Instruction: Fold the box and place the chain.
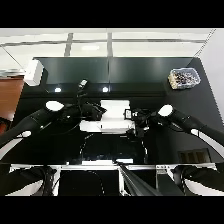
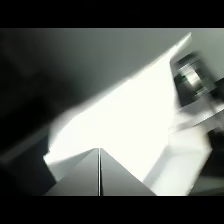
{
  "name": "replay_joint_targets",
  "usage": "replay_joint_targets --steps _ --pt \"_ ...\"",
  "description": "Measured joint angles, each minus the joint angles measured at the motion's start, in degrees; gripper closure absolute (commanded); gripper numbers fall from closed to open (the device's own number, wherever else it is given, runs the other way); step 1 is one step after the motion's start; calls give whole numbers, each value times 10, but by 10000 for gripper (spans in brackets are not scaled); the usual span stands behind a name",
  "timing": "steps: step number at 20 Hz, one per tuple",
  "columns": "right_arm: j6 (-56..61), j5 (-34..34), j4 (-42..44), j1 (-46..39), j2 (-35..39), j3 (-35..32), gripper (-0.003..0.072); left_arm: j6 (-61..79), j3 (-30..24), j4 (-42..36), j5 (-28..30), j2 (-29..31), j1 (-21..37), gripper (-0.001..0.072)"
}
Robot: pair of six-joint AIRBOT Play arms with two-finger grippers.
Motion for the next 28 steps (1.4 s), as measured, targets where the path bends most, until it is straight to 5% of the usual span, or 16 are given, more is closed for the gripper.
replay_joint_targets --steps 4,11,17,28 --pt "0 0 0 0 0 0 229 -110 35 159 -10 -32 -13 686" --pt "-2 0 -1 0 0 0 229 -160 82 247 -54 -50 -12 687" --pt "0 -1 0 0 0 0 229 -224 96 353 -101 35 43 685" --pt "0 -1 0 0 0 0 229 -171 -2 407 -216 161 134 685"
